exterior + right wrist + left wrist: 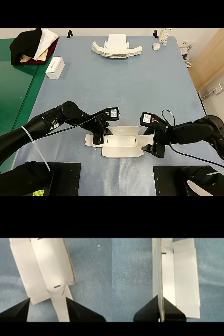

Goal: Fold the box.

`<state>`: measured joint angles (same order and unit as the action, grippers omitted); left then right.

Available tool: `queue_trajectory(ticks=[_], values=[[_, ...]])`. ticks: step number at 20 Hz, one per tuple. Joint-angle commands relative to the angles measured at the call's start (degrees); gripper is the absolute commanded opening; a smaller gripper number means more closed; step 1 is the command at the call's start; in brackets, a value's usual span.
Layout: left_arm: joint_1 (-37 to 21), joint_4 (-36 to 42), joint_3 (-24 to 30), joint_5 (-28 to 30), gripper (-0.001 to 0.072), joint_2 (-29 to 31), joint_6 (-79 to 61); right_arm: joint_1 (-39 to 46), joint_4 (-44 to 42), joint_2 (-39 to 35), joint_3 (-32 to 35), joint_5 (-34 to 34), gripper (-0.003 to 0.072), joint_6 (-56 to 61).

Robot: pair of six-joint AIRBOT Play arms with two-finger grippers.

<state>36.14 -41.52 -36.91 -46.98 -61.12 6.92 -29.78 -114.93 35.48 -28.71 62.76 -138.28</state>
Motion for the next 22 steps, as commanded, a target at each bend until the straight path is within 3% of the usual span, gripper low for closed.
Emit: queue_trajectory(ticks=[1,3,8,12,14,16,22], values=[[-0.04,0.0,0.02,0.02,0.0013,0.0,0.0,-2.93,3.19,-6.64,0.17,0.76,0.0686,8.72],[-0.04,0.0,0.02,0.02,0.0013,0.0,0.0,-9.53,7.78,-9.2,0.7,0.5,0.0637,17.81],[-0.04,0.0,0.02,0.02,0.0013,0.0,0.0,-32.5,18.45,-5.95,3.17,-9.2,0.0636,42.03],[-0.04,0.0,0.02,0.02,0.0013,0.0,0.0,-46.75,42.71,3.43,3.93,-11.74,0.0637,67.08],[-0.04,0.0,0.02,0.02,0.0013,0.0,0.0,-50.14,48.78,8.81,4.09,-12.17,0.0645,73.7],[-0.04,0.0,0.02,0.02,0.0013,0.0,0.0,-51.41,48.85,12.52,4.07,-13.07,0.0645,74.49],[-0.04,0.0,0.02,0.02,0.0013,0.0,0.0,-50.34,57.9,13.42,4.07,-11.69,0.0668,84.02]])
